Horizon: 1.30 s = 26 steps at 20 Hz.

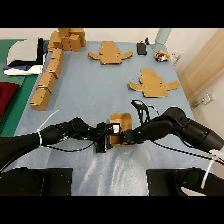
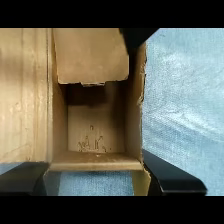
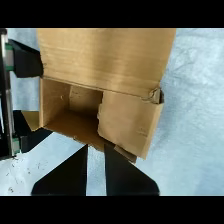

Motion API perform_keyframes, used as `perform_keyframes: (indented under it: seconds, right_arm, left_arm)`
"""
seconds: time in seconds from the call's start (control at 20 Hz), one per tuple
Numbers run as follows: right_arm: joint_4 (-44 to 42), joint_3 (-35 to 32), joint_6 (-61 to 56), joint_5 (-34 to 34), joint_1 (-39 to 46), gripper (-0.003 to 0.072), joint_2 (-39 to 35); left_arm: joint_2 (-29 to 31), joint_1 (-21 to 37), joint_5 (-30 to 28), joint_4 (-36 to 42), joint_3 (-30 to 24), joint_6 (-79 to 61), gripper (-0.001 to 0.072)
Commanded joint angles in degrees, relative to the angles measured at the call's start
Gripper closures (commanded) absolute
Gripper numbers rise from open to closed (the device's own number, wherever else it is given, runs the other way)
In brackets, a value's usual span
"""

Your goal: Fold the box.

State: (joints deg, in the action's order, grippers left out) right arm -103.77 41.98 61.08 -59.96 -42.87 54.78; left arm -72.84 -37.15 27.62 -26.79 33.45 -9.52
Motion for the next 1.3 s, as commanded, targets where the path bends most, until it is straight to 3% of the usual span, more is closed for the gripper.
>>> perform_keyframes:
  seconds: [0.0, 0.3, 0.7, 1.25]
  right_arm:
    - [0.02, 0.28, -0.20, 2.97, -0.39, 0.0533, 3.04]
    - [3.91, 0.33, -0.96, 3.85, -0.48, 0.0523, 5.38]
    - [18.16, 0.33, -9.22, -7.56, -0.44, 0.0533, 1.60]
    - [23.78, 0.33, -12.83, -11.61, -0.46, 0.0533, -2.10]
  left_arm:
    - [-0.02, -0.02, -0.02, -0.02, 0.07, 0.00, 0.0318]
    - [-0.02, -0.02, -0.02, -0.02, 0.07, 0.00, 0.0318]
    - [-0.02, -0.02, -0.02, -0.02, 0.07, 0.00, 0.0318]
    - [-0.02, -0.02, -0.02, -0.02, 0.07, 0.00, 0.0318]
